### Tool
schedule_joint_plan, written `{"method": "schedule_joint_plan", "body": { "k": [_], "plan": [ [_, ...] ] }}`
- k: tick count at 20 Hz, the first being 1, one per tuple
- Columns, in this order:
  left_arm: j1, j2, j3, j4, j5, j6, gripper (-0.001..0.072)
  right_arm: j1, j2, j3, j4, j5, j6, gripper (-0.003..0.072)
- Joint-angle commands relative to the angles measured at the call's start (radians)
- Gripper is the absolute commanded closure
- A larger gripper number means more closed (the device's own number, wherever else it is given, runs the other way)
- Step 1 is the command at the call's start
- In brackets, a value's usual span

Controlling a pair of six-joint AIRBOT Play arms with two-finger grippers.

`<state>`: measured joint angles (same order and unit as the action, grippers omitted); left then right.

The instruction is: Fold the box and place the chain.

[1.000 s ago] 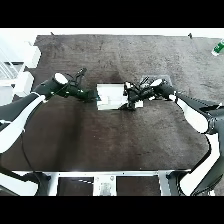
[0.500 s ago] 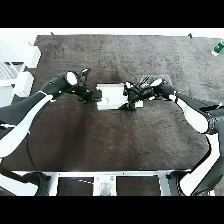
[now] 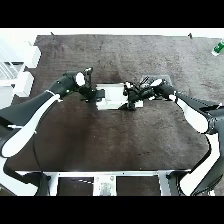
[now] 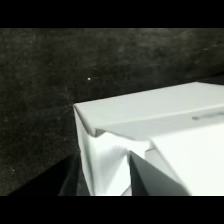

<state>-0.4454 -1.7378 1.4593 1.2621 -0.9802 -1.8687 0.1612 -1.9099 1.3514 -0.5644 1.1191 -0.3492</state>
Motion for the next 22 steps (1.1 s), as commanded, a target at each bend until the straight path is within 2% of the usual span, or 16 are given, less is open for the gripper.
{"method": "schedule_joint_plan", "body": {
  "k": [1, 9, 13, 21, 22],
  "plan": [
    [-0.007, -0.050, 0.067, 0.050, -0.097, -0.060, 0.0334, 0.000, 0.000, 0.000, 0.000, 0.000, 0.000, 0.0124],
    [-0.065, -0.164, 0.261, 0.217, -0.267, -0.176, 0.0344, 0.000, 0.000, 0.000, 0.000, 0.000, 0.000, 0.0123],
    [-0.065, -0.182, 0.290, 0.244, -0.286, -0.200, 0.0344, 0.000, 0.000, 0.000, 0.000, 0.000, 0.000, 0.0123],
    [-0.065, -0.182, 0.290, 0.291, -0.312, -0.211, 0.0365, 0.000, 0.000, 0.000, 0.000, 0.000, 0.000, 0.0124],
    [-0.065, -0.182, 0.290, 0.303, -0.313, -0.211, 0.0457, 0.000, 0.000, 0.000, 0.000, 0.000, 0.000, 0.0123]
  ]
}}
